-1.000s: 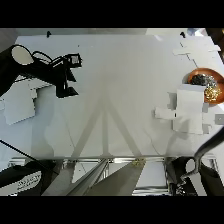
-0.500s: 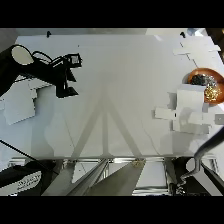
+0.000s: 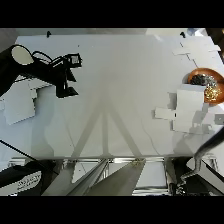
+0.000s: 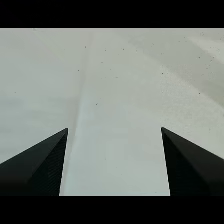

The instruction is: Fold the box and place the chain.

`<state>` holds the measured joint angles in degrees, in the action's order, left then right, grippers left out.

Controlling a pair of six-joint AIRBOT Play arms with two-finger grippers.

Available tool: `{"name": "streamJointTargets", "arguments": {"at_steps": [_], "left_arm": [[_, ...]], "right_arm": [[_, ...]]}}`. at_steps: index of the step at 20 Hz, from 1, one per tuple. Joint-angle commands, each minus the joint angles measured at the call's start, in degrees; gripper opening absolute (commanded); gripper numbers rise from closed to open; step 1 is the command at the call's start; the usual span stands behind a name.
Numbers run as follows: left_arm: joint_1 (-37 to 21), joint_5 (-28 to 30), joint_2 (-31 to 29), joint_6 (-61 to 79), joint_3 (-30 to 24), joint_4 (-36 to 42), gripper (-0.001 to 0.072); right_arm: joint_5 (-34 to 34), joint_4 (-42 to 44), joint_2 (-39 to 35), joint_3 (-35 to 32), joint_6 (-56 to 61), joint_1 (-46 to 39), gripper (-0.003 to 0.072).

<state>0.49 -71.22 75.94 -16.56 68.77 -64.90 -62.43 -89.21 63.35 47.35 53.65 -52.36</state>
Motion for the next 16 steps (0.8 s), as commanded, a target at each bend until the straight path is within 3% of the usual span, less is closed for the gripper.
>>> {"name": "streamJointTargets", "arguments": {"at_steps": [1,4,8,13,16], "left_arm": [[0.0,0.0,0.0,0.0,0.1,0.0,0.0646],[0.0,0.0,0.0,0.0,0.1,0.0,0.0646],[0.0,0.0,0.0,0.0,0.1,0.0,0.0646],[0.0,0.0,0.0,0.0,0.1,0.0,0.0646],[0.0,0.0,0.0,0.0,0.1,0.0,0.0646]], "right_arm": [[2.2,4.0,2.9,0.5,-2.8,-0.9,0.041],[3.0,6.9,5.7,1.3,-4.0,-0.9,0.0389],[3.3,11.3,8.1,1.3,-7.5,-0.9,0.0248],[3.3,11.5,8.6,1.3,-8.7,-0.9,0.0021],[1.0,13.7,8.6,1.3,-11.0,-0.9,0.0012]]}}
